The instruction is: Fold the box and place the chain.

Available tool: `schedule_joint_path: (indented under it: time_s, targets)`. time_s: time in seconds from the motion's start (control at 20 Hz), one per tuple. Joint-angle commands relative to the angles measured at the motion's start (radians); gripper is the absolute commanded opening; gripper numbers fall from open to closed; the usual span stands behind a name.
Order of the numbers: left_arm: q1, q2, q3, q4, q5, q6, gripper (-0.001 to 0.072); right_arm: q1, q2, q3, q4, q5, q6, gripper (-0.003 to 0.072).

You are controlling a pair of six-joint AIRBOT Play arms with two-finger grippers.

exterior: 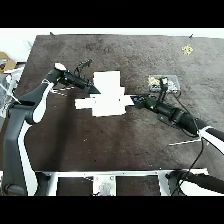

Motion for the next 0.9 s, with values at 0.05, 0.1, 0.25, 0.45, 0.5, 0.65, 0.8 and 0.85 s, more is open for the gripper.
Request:
schedule_joint_path:
  time_s: [0.05, 0.1, 0.25, 0.45, 0.5, 0.65, 0.8, 0.85]
  targets:
    - [-0.001, 0.000, 0.000, 0.009, 0.048, 0.190, 0.0011, -0.097, 0.045, 0.001, -0.093, 0.020, 0.012, 0.0393]
    - [-0.001, 0.000, 0.000, 0.010, 0.072, 0.198, 0.0011, -0.102, 0.045, 0.001, -0.114, 0.020, 0.012, 0.0393]
    - [-0.001, 0.001, 0.000, 0.015, 0.136, 0.278, 0.0011, -0.101, 0.045, 0.000, -0.148, 0.018, 0.012, 0.0393]
    - [-0.001, 0.001, 0.000, 0.068, 0.158, 0.389, 0.0011, -0.101, 0.013, 0.000, -0.149, 0.005, 0.012, 0.0393]
    - [-0.001, 0.001, 0.000, 0.072, 0.162, 0.402, 0.0011, -0.101, -0.005, 0.001, -0.149, 0.005, 0.012, 0.0393]
    - [-0.001, 0.001, 0.000, 0.090, 0.166, 0.425, 0.0011, -0.101, -0.063, 0.001, -0.148, 0.028, 0.003, 0.0393]
    - [-0.001, 0.000, -0.004, 0.140, 0.174, 0.424, 0.0011, -0.101, -0.071, 0.008, -0.144, 0.073, -0.060, 0.0394]
    - [-0.001, 0.000, -0.004, 0.173, 0.178, 0.423, 0.0011, -0.101, -0.071, 0.014, -0.144, 0.073, -0.082, 0.0394]
